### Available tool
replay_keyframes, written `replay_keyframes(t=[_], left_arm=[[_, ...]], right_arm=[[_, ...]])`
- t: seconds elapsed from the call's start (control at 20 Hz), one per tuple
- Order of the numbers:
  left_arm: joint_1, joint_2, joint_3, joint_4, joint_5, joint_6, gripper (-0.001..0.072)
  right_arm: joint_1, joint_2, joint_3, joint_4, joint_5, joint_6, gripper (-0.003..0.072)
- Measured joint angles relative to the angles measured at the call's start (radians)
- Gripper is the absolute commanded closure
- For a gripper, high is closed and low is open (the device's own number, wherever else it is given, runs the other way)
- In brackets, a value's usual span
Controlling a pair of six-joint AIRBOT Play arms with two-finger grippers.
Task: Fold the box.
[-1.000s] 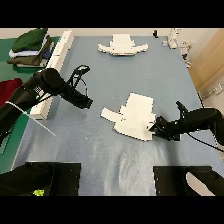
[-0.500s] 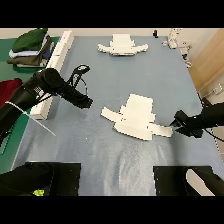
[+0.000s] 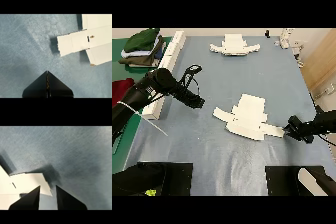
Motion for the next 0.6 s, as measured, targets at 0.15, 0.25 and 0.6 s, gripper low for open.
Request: replay_keyframes(t=[0.15, 0.25, 0.6], left_arm=[[0.0, 0.0, 0.0, 0.0, 0.0, 0.0, 0.0695], [0.0, 0.0, 0.0, 0.0, 0.0, 0.0, 0.0695], [0.0, 0.0, 0.0, 0.0, 0.0, -0.001, 0.0695]], right_arm=[[-0.003, -0.045, -0.01, 0.071, 0.019, -0.072, 0.0393], [-0.003, -0.062, -0.012, 0.103, 0.024, -0.108, 0.0393], [0.002, -0.033, -0.012, 0.206, -0.038, -0.218, 0.0393]])
